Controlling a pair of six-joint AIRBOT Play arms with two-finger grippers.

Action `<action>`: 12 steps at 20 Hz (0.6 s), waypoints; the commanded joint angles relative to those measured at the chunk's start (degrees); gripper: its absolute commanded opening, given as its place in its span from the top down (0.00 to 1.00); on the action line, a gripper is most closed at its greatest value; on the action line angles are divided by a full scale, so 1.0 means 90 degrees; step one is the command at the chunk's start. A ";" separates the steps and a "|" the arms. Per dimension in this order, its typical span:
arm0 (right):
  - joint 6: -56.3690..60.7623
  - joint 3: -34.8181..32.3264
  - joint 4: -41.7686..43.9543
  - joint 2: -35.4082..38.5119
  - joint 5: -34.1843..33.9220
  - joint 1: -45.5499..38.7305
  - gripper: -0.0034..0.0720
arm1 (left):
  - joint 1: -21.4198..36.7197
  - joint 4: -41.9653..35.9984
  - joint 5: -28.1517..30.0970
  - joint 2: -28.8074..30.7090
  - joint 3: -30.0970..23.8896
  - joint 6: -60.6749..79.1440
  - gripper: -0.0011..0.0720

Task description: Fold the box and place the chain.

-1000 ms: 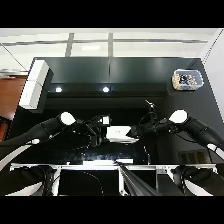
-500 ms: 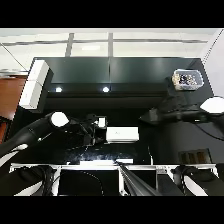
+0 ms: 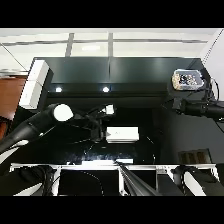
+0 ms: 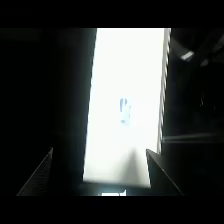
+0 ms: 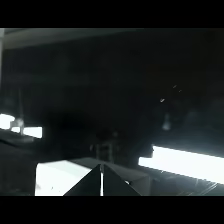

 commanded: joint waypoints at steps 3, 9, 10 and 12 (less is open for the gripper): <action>-0.0104 0.0007 -0.0034 0.0019 -0.0146 -0.0092 0.92 | -0.0780 -0.0085 0.0743 -0.0811 0.0597 -0.0192 0.01; -0.0146 0.0005 0.0010 0.0019 -0.0525 -0.0092 0.92 | -0.0930 -0.0109 0.0767 -0.0882 0.0593 -0.0192 0.01; -0.0146 0.0005 0.0015 0.0019 -0.0525 -0.0092 0.92 | -0.0952 -0.0109 0.0738 -0.0884 0.0593 -0.0199 0.01; -0.0172 0.0005 0.0015 0.0019 -0.0525 -0.0092 0.92 | -0.0962 -0.0104 0.0697 -0.0916 0.0583 -0.0250 0.01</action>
